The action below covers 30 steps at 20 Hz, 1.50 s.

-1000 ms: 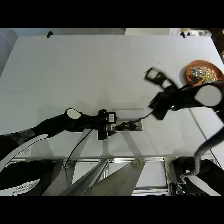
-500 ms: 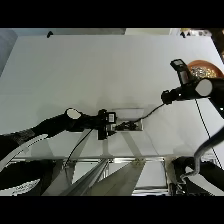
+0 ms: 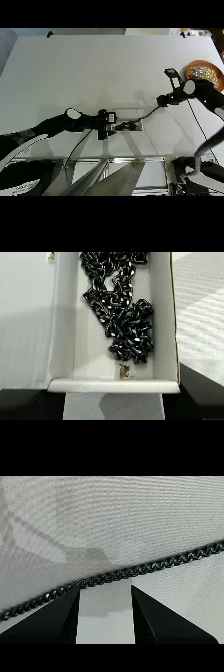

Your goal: Fold the box and place the chain.

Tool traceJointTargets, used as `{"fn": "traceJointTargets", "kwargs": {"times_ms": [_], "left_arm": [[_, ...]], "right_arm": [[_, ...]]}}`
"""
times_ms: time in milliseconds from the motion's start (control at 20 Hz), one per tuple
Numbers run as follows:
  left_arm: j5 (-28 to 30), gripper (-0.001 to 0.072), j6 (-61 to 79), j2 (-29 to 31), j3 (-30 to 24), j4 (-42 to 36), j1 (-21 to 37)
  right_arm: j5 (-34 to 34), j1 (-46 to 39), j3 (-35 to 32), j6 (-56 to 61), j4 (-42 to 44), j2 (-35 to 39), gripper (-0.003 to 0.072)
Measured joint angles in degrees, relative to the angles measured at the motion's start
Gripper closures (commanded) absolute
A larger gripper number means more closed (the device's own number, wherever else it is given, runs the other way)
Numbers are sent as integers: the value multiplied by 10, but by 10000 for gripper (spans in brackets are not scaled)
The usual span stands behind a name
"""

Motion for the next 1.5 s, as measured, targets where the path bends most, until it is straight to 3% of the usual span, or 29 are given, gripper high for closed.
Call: {"fn": "traceJointTargets", "kwargs": {"times_ms": [650,700,850,1150,1500], "left_arm": [[0,336,0,0,0,0,0],[0,336,0,0,0,0,0],[0,336,0,0,0,0,0],[0,336,0,0,0,0,0],[0,336,0,0,0,0,0]], "right_arm": [[5,23,1,7,-26,-45,465],[5,27,0,9,-28,-47,545],[6,32,0,13,-36,-50,659],[11,34,-1,16,-70,-34,668],[59,34,-3,16,-55,87,668]]}}
